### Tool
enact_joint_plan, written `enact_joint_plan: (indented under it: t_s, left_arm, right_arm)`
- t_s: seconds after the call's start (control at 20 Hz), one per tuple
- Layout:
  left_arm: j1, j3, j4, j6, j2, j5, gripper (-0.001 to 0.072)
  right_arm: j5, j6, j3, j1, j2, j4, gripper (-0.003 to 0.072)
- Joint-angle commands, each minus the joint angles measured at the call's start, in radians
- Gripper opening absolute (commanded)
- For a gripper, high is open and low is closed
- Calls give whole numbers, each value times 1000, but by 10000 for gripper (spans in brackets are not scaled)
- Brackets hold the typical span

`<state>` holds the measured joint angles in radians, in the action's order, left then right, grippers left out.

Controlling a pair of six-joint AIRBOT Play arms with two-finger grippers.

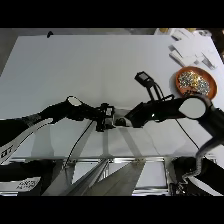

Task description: Fold the box and place the chain.

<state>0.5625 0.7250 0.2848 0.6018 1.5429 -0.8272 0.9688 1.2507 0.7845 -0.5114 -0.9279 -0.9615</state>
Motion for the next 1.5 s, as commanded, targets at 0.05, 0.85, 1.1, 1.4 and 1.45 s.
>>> enact_joint_plan:
  t_s: [0.05,0.85,1.1,1.4,1.45]
  left_arm:
    - [0,0,0,0,0,0,69]
    - [0,0,0,0,0,0,69]
    - [0,0,0,0,0,0,69]
    - [0,0,0,0,0,0,69]
    - [0,0,0,0,0,0,69]
  right_arm:
    - [176,-32,57,198,-2,-5,169]
    - [95,193,-79,337,-183,-417,249]
    - [48,272,-89,259,-219,-524,338]
    - [-36,385,-90,230,-299,-584,303]
    - [-42,392,-90,230,-305,-584,287]
